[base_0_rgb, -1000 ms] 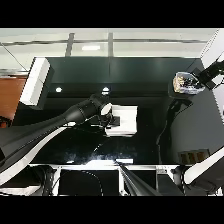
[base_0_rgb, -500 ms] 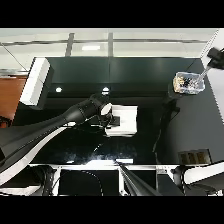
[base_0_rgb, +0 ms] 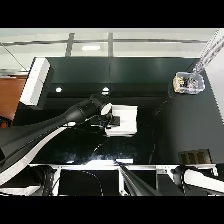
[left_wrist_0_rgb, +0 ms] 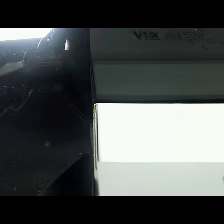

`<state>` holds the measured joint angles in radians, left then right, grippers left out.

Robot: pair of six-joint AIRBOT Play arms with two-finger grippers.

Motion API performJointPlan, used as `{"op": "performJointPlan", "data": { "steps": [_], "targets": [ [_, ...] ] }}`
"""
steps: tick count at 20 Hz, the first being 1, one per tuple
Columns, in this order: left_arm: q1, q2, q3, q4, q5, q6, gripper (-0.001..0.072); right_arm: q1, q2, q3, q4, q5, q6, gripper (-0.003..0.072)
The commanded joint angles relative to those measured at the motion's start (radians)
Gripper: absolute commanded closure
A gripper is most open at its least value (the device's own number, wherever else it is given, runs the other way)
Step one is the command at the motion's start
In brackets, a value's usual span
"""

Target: Fold the box and place the chain.

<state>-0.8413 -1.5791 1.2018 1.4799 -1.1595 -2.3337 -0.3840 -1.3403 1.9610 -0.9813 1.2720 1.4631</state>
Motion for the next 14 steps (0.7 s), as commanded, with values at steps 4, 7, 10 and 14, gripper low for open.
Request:
{"op": "performJointPlan", "data": {
  "steps": [4, 7, 10, 14],
  "targets": [
    [0.0, 0.0, 0.0, 0.0, 0.002, 0.0, 0.0682, -0.001, 0.153, 0.001, 0.278, 0.019, -0.033, 0.0681],
    [0.0, 0.0, 0.0, 0.0, 0.002, 0.0, 0.0682, 0.023, 0.187, 0.0, 0.301, 0.099, -0.036, 0.0681],
    [0.0, 0.0, 0.0, 0.0, 0.002, 0.0, 0.0682, 0.102, 0.228, 0.0, 0.255, 0.142, -0.035, 0.0681],
    [0.0, 0.0, 0.0, 0.0, 0.002, 0.0, 0.0682, 0.226, 0.267, -0.008, 0.213, 0.228, -0.036, 0.0681]
  ]
}}
